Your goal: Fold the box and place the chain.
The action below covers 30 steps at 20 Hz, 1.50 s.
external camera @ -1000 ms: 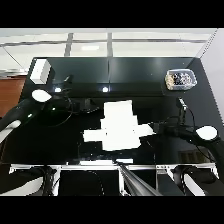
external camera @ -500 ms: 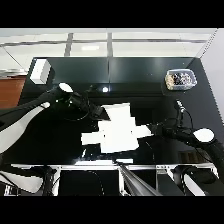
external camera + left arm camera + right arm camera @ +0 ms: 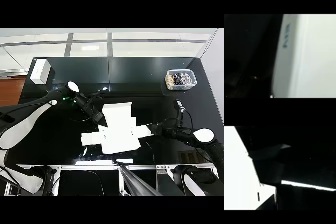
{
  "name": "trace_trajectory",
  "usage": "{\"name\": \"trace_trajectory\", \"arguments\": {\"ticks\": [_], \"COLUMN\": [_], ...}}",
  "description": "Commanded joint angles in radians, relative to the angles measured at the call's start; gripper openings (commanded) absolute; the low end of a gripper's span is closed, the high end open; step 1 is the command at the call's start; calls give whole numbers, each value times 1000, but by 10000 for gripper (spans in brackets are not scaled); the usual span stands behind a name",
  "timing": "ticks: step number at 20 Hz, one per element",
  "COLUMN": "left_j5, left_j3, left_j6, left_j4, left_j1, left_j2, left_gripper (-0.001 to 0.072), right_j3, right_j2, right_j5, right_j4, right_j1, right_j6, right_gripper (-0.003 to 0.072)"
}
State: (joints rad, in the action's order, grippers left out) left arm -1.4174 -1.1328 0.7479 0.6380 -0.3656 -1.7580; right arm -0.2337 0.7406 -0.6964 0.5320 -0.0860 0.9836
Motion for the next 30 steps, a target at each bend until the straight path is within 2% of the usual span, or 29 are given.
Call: {"name": "trace_trajectory", "arguments": {"ticks": [1, 3, 7, 9, 11, 13, 18, 19, 23, 26, 30], "left_j5": [35, 55, 67, 158, 289, 435, 540, 571, 576, 578, 582], "left_j3": [-5, -5, 21, 116, 253, 328, 331, 329, 289, 289, 289], "left_j6": [-12, -11, -16, -121, -398, -599, -994, -995, -975, -973, -965], "left_j4": [-2, -11, -2, -42, -136, -169, -171, -171, -116, -110, -38], "left_j1": [-1, -1, -2, -6, -22, -45, -96, -106, -115, -119, -150], "left_j2": [-2, 7, 115, 229, 342, 386, 314, 294, 261, 261, 260], "left_gripper": [26, 25, 23, 23, 24, 26, 26, 27, 26, 26, 27], "right_j3": [0, -21, -278, -399, -454, -450, -354, -328, -243, -182, -140], "right_j2": [-1, -2, -3, -7, -9, -3, 2, 2, 2, 4, 34], "right_j5": [-34, -55, -285, -334, -307, -274, -235, -235, -232, -204, -190], "right_j4": [0, 36, 390, 517, 502, 444, 444, 444, 444, 444, 444], "right_j1": [-1, 3, 35, 35, 34, 26, -22, -36, -100, -134, -180], "right_j6": [-8, -8, -9, -62, -200, -328, -487, -514, -616, -668, -694], "right_gripper": [65, 697, 713, 713, 713, 712, 711, 712, 711, 711, 711]}}
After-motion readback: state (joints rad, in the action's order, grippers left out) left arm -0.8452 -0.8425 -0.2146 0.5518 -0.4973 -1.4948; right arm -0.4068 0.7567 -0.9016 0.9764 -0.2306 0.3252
